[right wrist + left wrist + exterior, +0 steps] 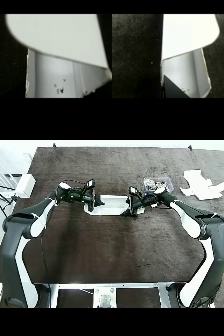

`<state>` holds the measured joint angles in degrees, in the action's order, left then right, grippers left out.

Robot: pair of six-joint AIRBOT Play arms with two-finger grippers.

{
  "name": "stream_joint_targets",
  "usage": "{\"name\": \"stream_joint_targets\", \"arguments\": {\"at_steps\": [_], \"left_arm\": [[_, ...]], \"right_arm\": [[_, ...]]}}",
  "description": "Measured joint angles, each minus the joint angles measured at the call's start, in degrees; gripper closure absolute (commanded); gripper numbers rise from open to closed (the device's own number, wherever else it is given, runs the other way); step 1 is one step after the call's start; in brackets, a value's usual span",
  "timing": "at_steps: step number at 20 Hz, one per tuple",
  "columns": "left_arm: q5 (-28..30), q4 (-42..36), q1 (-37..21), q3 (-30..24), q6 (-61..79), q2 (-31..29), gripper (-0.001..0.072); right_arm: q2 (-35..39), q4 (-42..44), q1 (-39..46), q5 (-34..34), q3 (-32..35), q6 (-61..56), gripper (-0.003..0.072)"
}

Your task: Fold the box and place the chain.

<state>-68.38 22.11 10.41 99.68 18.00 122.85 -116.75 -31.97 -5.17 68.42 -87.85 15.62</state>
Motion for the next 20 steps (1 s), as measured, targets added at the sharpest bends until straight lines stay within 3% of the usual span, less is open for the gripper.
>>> {"name": "stream_joint_targets", "arguments": {"at_steps": [6, 7, 8, 9, 20], "left_arm": [[-0.3, -0.1, 0.0, 0.0, -0.2, 0.0, 0.0687], [-0.6, -0.1, 0.0, 0.0, -0.4, 0.0, 0.0641], [-1.2, -0.2, 0.0, 0.0, -0.7, 0.0, 0.0376], [-2.2, -0.4, 0.0, 0.1, -0.9, -0.2, 0.0286], [-8.7, -0.2, -3.1, 4.5, -6.6, -0.7, 0.0295]], "right_arm": [[0.0, 0.0, 0.0, 0.0, 0.0, 0.0, 0.0184], [0.0, 0.0, 0.0, 0.0, 0.0, 0.1, 0.0184], [0.0, 0.0, 0.0, 0.0, 0.0, 0.2, 0.0184], [0.0, 0.0, 0.0, 0.0, 0.0, 0.1, 0.0185], [0.0, 0.0, 0.0, 0.0, 0.0, 0.0, 0.0185]]}}
